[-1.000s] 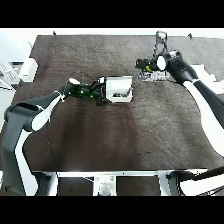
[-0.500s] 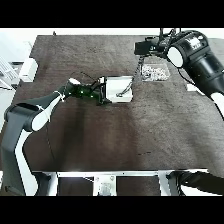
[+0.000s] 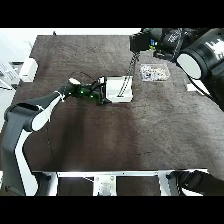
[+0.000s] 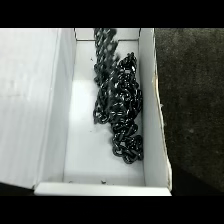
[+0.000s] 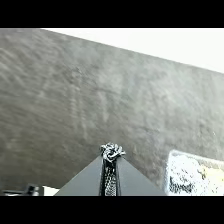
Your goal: Fold the box and place the chain.
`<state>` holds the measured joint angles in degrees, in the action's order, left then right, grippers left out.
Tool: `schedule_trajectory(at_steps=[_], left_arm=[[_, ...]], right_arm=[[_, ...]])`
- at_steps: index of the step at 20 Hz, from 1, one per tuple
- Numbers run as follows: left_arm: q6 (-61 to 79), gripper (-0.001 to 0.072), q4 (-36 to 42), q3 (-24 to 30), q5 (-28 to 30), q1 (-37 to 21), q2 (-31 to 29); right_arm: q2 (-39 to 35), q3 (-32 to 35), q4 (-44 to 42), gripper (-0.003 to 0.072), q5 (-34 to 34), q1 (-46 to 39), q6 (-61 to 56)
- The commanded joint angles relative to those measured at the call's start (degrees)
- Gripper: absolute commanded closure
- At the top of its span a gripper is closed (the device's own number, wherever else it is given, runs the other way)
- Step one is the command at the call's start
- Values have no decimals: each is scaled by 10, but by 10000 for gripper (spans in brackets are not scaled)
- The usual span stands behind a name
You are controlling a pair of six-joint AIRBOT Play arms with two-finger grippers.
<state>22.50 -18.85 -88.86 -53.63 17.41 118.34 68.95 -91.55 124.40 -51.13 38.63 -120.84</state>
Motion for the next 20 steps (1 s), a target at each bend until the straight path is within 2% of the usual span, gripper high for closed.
schedule_trajectory(at_steps=[1,9,14,17,20], left_arm=[[0,243,0,0,0,0,0],[0,243,0,0,0,0,0],[0,244,0,0,-5,0,0],[0,243,0,0,-5,0,0],[0,243,0,0,-5,0,0]], right_arm=[[-12,0,17,678,-4,35,0],[-8,0,14,678,-4,59,-2],[19,5,1,678,26,59,-7],[36,39,2,678,26,59,-39],[48,112,2,678,28,53,-71]])
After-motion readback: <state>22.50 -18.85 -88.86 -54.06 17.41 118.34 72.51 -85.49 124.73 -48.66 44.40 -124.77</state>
